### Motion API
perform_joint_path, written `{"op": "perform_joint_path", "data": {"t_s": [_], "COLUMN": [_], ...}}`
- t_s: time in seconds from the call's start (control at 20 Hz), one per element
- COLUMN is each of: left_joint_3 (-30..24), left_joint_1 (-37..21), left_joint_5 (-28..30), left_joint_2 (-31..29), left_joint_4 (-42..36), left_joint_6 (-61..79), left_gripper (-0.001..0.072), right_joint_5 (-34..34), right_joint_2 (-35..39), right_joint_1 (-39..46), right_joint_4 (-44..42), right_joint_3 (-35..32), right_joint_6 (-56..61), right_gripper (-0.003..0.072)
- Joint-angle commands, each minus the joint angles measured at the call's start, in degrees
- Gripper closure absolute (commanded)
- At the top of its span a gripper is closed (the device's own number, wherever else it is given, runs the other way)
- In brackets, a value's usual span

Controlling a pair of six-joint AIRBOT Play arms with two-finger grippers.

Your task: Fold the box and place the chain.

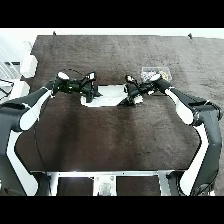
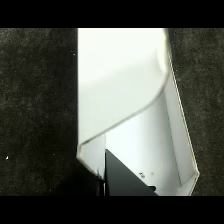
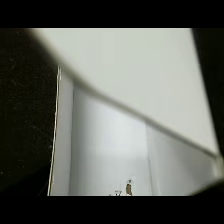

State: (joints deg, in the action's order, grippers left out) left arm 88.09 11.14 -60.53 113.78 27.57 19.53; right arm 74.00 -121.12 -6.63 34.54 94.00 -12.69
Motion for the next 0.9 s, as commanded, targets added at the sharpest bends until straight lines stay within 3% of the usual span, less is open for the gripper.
{"op": "perform_joint_path", "data": {"t_s": [0.0, 0.15, 0.2, 0.25, 0.65, 0.85], "left_joint_3": [0.07, 0.07, 0.07, 0.07, 0.15, 2.29], "left_joint_1": [-0.07, -0.07, -0.07, -0.07, -2.34, -6.32], "left_joint_5": [-0.13, -0.24, -0.46, -0.61, -4.79, -11.69], "left_joint_2": [0.00, 0.00, 0.00, 0.00, -4.20, -6.40], "left_joint_4": [0.02, -0.09, -0.24, -0.33, 3.34, 3.72], "left_joint_6": [0.00, 0.52, 0.87, 0.90, -1.14, -4.46], "left_gripper": [0.0689, 0.0685, 0.0486, 0.0394, 0.0400, 0.0401], "right_joint_5": [0.00, 0.00, 0.00, 0.00, 0.00, 0.00], "right_joint_2": [-0.04, -0.04, -0.04, -0.04, -0.04, -0.04], "right_joint_1": [0.00, 0.00, 0.00, 0.00, 0.00, -0.02], "right_joint_4": [-0.02, -0.02, -0.02, -0.02, -0.02, -0.02], "right_joint_3": [0.02, 0.02, 0.02, 0.02, 0.02, 0.02], "right_joint_6": [0.02, 0.02, 0.02, 0.02, 0.02, 0.02], "right_gripper": [0.0393, 0.0392, 0.0392, 0.0392, 0.0393, 0.0393]}}
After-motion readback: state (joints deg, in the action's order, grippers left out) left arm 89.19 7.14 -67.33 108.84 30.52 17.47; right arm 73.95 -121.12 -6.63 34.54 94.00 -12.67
